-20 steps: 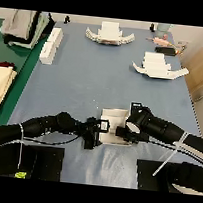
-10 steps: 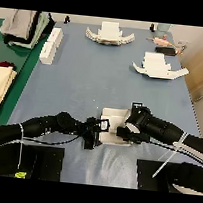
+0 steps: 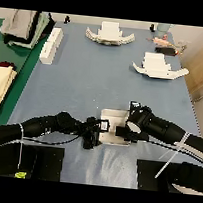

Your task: Fold the box.

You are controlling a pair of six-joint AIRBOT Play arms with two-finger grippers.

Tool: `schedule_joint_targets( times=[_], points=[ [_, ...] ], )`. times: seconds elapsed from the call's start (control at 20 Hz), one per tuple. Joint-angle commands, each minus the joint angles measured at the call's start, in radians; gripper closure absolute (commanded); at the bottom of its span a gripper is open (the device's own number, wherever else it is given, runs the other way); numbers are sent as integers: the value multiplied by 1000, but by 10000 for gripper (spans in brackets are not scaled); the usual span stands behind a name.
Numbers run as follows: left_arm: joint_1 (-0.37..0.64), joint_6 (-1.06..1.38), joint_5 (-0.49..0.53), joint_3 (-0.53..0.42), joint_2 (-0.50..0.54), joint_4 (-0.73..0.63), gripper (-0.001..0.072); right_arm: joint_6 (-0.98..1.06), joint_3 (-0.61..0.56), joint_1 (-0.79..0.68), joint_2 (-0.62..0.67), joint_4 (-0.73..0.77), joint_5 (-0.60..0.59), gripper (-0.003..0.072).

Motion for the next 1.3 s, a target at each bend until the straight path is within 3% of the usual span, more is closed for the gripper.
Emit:
schedule_joint_targets(
  times=[0.0, 0.05, 0.1, 0.15, 0.2, 0.5, 0.55, 0.6, 0.65, 1.0, 1.1, 1.15, 1.25],
  points=[
    [0, -3, 0, 1, 0, -2, 395, -7, 0, 1, 3, 12, 12, 686],
    [0, -3, 0, 1, 0, -2, 395, -7, 0, 1, 3, 12, 12, 685],
    [0, -3, 0, 1, 0, -2, 395, -7, 0, 1, 3, 13, 16, 593],
    [0, -3, 0, 1, 0, -2, 395, -7, 0, 1, 3, 20, 30, 409],
    [0, -3, 0, 1, 0, -2, 395, -12, 0, 1, 3, 24, 46, 366],
    [0, -3, 0, 1, 0, -2, 395, -41, 0, 0, 53, 54, 69, 365],
    [0, -3, 0, 1, 0, -2, 395, -37, 0, 0, 71, 40, 86, 328],
    [0, -3, 0, 1, 0, -2, 395, -28, 0, -3, 92, 23, 105, 244],
    [0, -3, 0, 1, 0, -2, 395, -19, 0, -6, 112, 9, 117, 242],
    [0, -3, 0, 1, 0, -2, 395, 6, 0, -8, 286, 34, 146, 264],
    [0, -3, 0, 1, 0, -2, 395, 19, 0, -8, 353, 35, 179, 567],
    [0, -3, 0, 1, 0, -2, 395, 20, 0, -8, 384, 35, 194, 663],
    [0, -3, 0, 1, 0, -2, 395, 19, 0, -30, 439, 15, 233, 684]
  ],
)
